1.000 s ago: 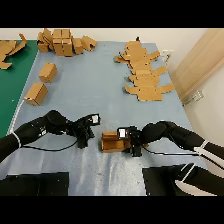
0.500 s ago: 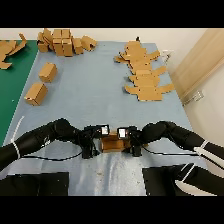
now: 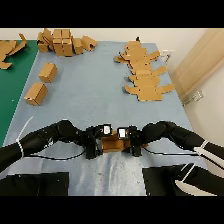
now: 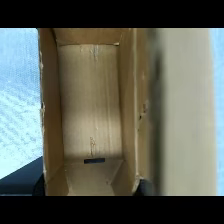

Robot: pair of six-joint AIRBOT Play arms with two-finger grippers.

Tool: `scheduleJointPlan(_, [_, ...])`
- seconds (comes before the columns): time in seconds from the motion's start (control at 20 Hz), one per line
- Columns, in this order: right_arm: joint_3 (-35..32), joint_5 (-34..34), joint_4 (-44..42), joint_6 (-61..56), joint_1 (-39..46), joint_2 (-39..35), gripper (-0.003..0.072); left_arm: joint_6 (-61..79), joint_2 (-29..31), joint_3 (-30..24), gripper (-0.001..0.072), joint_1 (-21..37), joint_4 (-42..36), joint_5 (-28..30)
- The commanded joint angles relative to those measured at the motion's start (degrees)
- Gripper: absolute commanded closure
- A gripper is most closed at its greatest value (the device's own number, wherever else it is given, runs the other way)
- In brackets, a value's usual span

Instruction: Fold the box.

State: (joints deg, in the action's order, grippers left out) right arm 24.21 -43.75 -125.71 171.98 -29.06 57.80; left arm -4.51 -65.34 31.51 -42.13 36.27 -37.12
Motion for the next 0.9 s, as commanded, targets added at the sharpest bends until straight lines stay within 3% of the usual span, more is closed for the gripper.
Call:
scheduleJointPlan(0.0, [0.0, 0.04, 0.0, -0.02, 0.04, 0.04, 0.0177, 0.0, -0.44, -0.02, 0.001, -0.04, -0.81, 0.7])
scheduleJointPlan(0.5, [0.0, 0.04, 0.0, -0.04, 0.04, 0.04, 0.0177, 0.2, -0.9, -0.02, 0.001, -2.38, -1.62, 5.4])
scheduleJointPlan(0.85, [0.0, 0.04, 0.0, -0.02, 0.04, 0.04, 0.0177, 0.13, -2.4, -0.04, 0.001, -2.89, -1.57, 5.62])
